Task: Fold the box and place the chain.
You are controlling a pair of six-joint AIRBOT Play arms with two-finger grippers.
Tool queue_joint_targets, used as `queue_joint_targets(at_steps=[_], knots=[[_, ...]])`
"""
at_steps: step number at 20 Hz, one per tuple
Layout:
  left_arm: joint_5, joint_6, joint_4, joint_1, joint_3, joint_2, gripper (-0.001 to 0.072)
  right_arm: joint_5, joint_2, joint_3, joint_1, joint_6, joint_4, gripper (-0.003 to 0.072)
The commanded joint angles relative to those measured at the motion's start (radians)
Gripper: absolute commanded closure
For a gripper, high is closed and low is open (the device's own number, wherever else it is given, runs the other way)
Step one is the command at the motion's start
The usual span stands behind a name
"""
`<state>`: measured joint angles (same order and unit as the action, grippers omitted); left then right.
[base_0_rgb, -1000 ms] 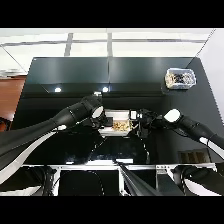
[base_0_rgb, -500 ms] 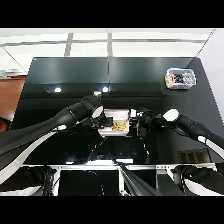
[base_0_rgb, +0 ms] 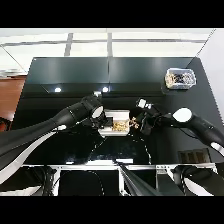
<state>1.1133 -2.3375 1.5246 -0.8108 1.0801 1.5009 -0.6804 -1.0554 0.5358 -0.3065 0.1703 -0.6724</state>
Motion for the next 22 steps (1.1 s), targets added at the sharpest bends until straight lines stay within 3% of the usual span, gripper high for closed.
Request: queue_joint_targets(at_steps=[1,4,7,10,15,19,20,21,22], knots=[[-0.002,-0.001,0.000,0.000,0.000,0.001,0.0681,-0.109,0.188,0.004,0.038,0.240,-0.060,0.0665],[-0.002,-0.001,0.000,0.000,0.000,0.001,0.0681,-0.206,0.340,0.063,0.038,0.413,-0.057,0.0666],[-0.002,-0.001,0.000,0.000,0.000,0.001,0.0681,-0.264,0.410,0.194,0.038,0.562,-0.021,0.0665],[-0.002,-0.001,0.000,0.000,0.000,0.001,0.0681,-0.253,0.407,0.269,0.032,0.589,0.194,0.0665],[-0.001,-0.001,0.000,0.000,0.000,0.001,0.0681,-0.232,0.258,0.259,-0.098,0.620,0.248,0.0664],[-0.001,-0.001,0.000,0.000,0.000,0.001,0.0681,-0.216,0.100,0.254,-0.134,0.642,0.153,0.0658],[-0.001,-0.001,0.000,0.000,0.000,0.001,0.0681,-0.211,0.085,0.255,-0.133,0.661,0.139,0.0523],[-0.001,-0.001,0.000,0.000,0.000,0.001,0.0681,-0.213,0.084,0.255,-0.127,0.661,0.126,0.0325],[-0.001,-0.001,0.000,0.000,0.000,0.001,0.0681,-0.229,0.090,0.257,-0.110,0.661,0.108,0.0262]])
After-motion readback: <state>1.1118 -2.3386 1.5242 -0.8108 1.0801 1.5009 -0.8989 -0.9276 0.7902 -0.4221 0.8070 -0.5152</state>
